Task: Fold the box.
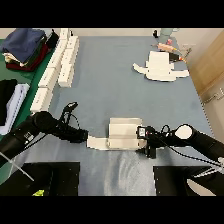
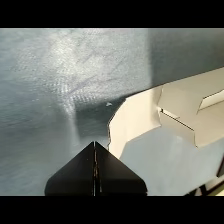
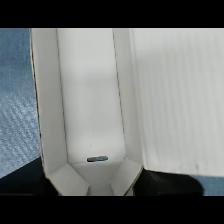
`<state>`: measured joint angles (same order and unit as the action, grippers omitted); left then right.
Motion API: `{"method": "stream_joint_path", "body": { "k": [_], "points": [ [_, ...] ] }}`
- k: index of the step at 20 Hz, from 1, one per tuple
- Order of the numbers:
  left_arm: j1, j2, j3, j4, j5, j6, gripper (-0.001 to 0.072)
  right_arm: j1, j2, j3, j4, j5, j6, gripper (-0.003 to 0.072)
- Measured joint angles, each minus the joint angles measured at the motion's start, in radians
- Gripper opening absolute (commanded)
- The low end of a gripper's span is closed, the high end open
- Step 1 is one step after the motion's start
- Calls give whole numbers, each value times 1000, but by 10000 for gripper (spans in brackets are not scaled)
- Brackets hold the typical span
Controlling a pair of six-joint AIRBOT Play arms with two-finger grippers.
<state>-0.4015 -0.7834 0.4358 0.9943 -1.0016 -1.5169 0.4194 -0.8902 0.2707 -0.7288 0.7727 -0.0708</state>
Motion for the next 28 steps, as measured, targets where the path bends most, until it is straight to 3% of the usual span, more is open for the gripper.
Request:
{"method": "stream_joint_path", "body": {
  "k": [9,19,20,21,22,28],
  "points": [
    [-29,-67,-14,-230,27,115,15,0,0,0,0,0,0,598],
    [-140,-70,-3,-309,101,142,18,0,0,0,0,0,0,597],
    [-142,-70,0,-312,105,143,92,0,0,0,0,0,0,598],
    [-143,-70,3,-313,106,145,359,0,0,0,0,0,0,597],
    [-144,-70,6,-314,107,144,419,0,0,0,0,0,0,597],
    [-146,-71,11,-327,112,143,421,0,0,0,0,0,0,597]
  ]
}}
